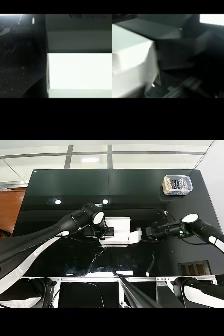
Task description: Fold the box and place the chain.
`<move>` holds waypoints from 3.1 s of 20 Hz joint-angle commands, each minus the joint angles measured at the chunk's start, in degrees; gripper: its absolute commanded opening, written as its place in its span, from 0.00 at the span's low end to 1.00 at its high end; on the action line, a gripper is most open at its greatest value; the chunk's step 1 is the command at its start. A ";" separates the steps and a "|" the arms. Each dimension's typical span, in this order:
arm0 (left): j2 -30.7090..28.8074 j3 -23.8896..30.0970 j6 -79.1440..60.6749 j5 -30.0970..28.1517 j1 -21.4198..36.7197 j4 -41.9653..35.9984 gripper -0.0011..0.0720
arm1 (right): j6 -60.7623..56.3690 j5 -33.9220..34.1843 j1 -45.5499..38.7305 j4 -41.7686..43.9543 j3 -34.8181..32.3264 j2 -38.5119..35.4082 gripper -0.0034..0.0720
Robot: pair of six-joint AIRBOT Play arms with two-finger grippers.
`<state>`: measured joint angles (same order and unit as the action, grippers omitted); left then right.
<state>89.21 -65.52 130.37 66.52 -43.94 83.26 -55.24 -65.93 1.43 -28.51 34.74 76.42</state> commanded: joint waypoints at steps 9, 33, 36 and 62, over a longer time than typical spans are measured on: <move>0.02 -0.04 -0.04 0.00 0.04 -0.20 0.05 | -5.20 -2.45 11.04 0.61 11.45 1.09 0.64; 0.02 -0.02 -0.04 0.00 0.02 -0.22 0.05 | -59.82 5.11 36.24 -50.86 25.22 6.16 0.53; 0.02 -0.02 -0.04 -0.07 0.02 -0.22 0.05 | -65.07 3.37 37.05 -52.35 25.22 6.78 0.38; 0.02 -0.02 -0.04 -0.07 0.04 -0.20 0.05 | -57.59 -1.88 35.78 -50.14 28.52 -4.02 0.57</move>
<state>89.23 -65.52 130.23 66.63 -43.88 83.13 -117.27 -65.78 37.95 -78.37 62.19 78.54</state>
